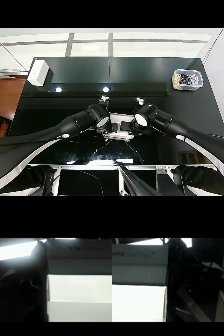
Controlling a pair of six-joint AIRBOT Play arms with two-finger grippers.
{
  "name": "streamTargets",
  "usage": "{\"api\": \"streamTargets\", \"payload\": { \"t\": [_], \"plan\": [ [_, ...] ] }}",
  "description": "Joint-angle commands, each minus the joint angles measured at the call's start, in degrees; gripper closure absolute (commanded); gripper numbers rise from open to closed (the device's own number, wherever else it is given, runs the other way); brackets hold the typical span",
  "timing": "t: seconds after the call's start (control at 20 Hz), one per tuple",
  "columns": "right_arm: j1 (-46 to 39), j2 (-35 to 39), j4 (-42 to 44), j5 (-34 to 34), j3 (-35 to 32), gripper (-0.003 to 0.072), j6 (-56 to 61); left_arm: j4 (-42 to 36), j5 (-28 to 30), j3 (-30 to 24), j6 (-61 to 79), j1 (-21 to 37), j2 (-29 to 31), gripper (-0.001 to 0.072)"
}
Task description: Fold the box and place the chain.
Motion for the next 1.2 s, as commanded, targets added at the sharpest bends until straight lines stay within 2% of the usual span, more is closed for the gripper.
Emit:
{"api": "streamTargets", "payload": {
  "t": [0.0,0.05,0.1,0.15,0.2,0.4,0.45,0.7,0.8,1.15],
  "plan": [
    [0.0,-0.2,0.1,1.2,0.4,0.0636,0.5,0.0,0.0,0.0,-0.1,0.0,0.0,0.0683],
    [0.0,-0.2,0.1,1.3,0.4,0.0634,0.5,0.0,-0.1,0.0,-0.1,0.0,0.0,0.0683],
    [0.0,-0.2,0.1,1.2,0.4,0.0583,0.6,0.0,0.0,0.0,-0.1,0.0,0.0,0.0683],
    [0.0,-0.2,0.1,1.2,0.4,0.0464,0.6,0.0,0.0,0.0,-0.1,0.0,0.0,0.0683],
    [0.0,-0.2,0.1,1.2,0.4,0.0423,0.6,0.0,0.0,0.0,-0.1,0.0,0.0,0.0683],
    [0.0,-0.2,0.1,1.3,0.4,0.0427,0.8,0.0,-0.1,0.0,-0.1,0.0,0.0,0.0683],
    [0.0,-0.2,0.1,1.2,0.4,0.0497,0.9,0.0,0.0,0.0,-0.1,0.0,0.0,0.0683],
    [0.0,-0.4,0.0,0.3,0.4,0.0498,1.2,0.0,0.4,0.0,-0.1,0.0,0.0,0.0683],
    [0.0,-0.9,0.1,0.3,0.4,0.0553,1.2,0.0,0.4,0.0,-0.1,0.0,0.0,0.0683],
    [0.0,-1.3,0.1,0.2,0.4,0.0553,1.1,0.0,0.3,0.0,-0.1,0.0,0.0,0.0683]
  ]
}}
